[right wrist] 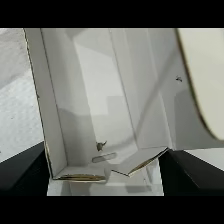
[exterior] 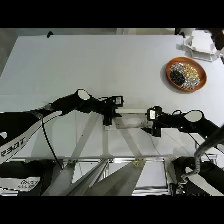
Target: Fold the box and place the chain.
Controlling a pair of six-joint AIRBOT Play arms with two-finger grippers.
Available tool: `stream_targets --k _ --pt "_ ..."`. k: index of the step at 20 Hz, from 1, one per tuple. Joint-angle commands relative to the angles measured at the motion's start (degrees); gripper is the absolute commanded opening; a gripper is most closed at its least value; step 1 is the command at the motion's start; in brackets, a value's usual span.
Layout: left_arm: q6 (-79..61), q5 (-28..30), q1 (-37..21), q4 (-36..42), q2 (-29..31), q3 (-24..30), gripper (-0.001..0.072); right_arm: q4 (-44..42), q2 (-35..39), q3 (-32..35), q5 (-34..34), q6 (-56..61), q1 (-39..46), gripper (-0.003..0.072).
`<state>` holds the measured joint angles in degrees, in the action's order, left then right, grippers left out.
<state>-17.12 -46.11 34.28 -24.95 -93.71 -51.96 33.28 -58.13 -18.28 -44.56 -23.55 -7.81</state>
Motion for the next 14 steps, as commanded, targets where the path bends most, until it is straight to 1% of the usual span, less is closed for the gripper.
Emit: stream_targets --k 1,5,8,11,12,13,14 --pt "0.0 0.0 0.0 0.0 0.0 0.0 0.0012 -0.8 -1.6 0.0 -0.9 -1.0 -0.6 0.0663" --pt "0.0 0.0 0.0 0.0 0.0 0.0 0.0012 -3.9 -4.0 -0.2 0.2 -2.5 -3.0 0.0662" --pt "0.0 0.0 0.0 0.0 0.0 0.0 0.0012 -4.0 -5.5 -1.1 0.2 -2.5 -3.0 0.0661" --pt "0.0 0.0 0.0 0.0 0.0 0.0 0.0012 -3.8 -6.9 -1.1 0.7 -2.5 -3.0 0.0641" --pt "0.0 0.0 0.0 0.0 0.0 0.0 0.0012 -3.8 -7.3 -1.1 0.9 -2.8 -3.0 0.0617" --pt "0.0 0.0 0.0 0.0 0.0 0.0 0.0012 -3.8 -7.6 -1.1 0.9 -3.6 -3.0 0.0559" --pt "0.0 0.0 0.0 0.0 0.0 0.0 0.0012 -3.8 -7.7 -1.1 0.9 -3.8 -3.0 0.0521"
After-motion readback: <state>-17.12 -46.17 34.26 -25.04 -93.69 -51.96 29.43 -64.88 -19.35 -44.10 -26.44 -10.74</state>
